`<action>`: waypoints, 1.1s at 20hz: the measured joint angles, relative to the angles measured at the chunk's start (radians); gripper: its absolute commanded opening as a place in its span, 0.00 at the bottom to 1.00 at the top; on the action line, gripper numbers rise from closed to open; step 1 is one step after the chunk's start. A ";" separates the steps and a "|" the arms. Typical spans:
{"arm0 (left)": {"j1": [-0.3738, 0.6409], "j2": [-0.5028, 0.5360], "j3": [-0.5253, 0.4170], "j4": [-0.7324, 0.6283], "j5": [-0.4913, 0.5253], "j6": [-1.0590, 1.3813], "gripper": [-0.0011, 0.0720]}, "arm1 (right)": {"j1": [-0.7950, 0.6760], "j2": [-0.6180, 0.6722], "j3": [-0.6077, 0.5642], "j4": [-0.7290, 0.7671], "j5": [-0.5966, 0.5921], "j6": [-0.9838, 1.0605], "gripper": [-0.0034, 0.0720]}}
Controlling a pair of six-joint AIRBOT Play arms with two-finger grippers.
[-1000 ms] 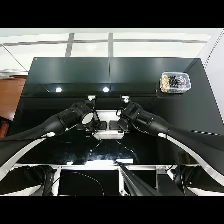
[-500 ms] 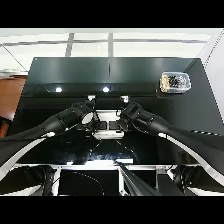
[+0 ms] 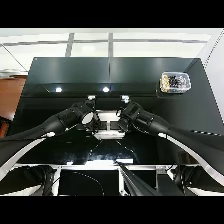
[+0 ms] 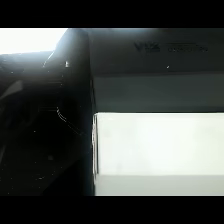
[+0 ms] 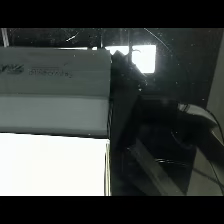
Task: Fold the box and place the chain.
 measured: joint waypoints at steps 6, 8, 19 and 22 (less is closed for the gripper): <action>0.000 0.000 0.000 0.000 -0.002 0.000 0.05 | 0.000 0.003 0.022 -0.006 -0.013 -0.010 0.57; 0.000 0.000 0.000 0.000 -0.003 0.000 0.05 | 0.000 0.013 0.042 -0.021 -0.036 -0.028 0.57; 0.000 0.000 0.000 0.000 -0.004 0.000 0.05 | -0.153 0.294 0.120 -0.074 -0.220 -0.282 0.55; 0.000 0.000 0.000 0.001 -0.004 0.000 0.06 | -0.280 0.368 0.122 -0.168 -0.232 -0.328 0.54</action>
